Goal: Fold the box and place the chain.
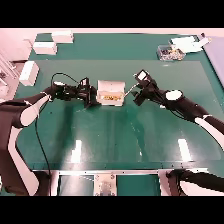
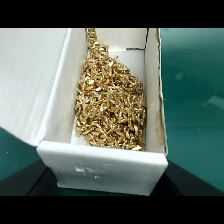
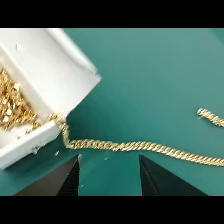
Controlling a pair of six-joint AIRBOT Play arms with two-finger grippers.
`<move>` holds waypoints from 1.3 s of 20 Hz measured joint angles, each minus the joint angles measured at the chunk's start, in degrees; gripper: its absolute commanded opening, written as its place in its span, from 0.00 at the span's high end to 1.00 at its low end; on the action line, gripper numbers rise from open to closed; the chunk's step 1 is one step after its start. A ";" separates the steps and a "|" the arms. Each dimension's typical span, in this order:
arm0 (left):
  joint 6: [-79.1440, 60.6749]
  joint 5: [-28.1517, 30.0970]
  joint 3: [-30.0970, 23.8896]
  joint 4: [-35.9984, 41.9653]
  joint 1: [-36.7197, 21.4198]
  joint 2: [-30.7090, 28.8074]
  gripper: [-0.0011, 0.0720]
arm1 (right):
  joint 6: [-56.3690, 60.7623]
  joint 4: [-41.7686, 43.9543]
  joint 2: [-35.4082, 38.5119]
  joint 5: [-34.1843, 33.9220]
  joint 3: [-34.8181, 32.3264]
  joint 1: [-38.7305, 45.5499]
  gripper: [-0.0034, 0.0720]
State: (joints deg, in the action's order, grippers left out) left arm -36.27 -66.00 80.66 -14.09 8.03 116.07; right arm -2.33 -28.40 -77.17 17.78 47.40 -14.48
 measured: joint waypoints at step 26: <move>0.00 0.00 0.00 0.00 -0.02 0.00 0.32 | -4.42 -0.66 -18.08 -7.10 12.13 -2.75 0.94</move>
State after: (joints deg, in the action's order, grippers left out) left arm -36.27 -66.00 80.66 -14.09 8.01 116.07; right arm -6.74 -29.06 -95.24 10.68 59.53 -17.23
